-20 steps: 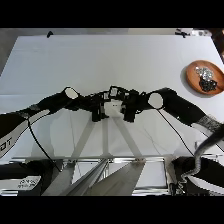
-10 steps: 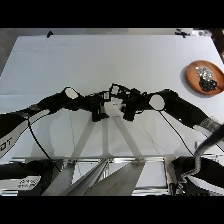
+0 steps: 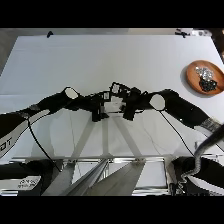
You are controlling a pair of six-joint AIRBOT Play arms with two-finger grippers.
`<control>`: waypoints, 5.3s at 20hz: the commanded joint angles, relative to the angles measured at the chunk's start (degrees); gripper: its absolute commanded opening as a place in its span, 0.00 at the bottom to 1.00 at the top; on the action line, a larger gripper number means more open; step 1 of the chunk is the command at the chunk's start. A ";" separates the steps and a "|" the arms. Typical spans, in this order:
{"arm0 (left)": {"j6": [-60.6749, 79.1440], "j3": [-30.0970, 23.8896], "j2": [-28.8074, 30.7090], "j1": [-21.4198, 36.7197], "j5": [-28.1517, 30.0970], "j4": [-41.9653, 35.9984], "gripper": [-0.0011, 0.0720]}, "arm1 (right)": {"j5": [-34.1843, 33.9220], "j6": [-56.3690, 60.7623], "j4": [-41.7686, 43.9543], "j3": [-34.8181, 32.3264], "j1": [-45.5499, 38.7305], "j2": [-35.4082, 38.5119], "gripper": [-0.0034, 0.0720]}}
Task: Fold the box and place the chain.
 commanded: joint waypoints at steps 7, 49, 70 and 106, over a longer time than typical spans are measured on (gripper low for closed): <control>-0.02 0.00 0.00 0.02 0.00 -0.02 0.71 | -1.05 0.92 -0.07 -1.18 1.42 -0.83 0.43; -0.02 0.00 0.00 0.02 0.02 -0.02 0.71 | -34.99 21.14 -7.15 -19.41 10.36 5.73 0.06; -0.02 0.00 0.00 0.02 0.00 -0.02 0.71 | -48.94 18.36 -12.90 -24.63 14.93 7.43 0.06; -0.07 0.00 1.07 0.13 -0.92 -6.25 0.56 | 18.86 35.58 -10.25 -24.61 -9.29 56.94 0.06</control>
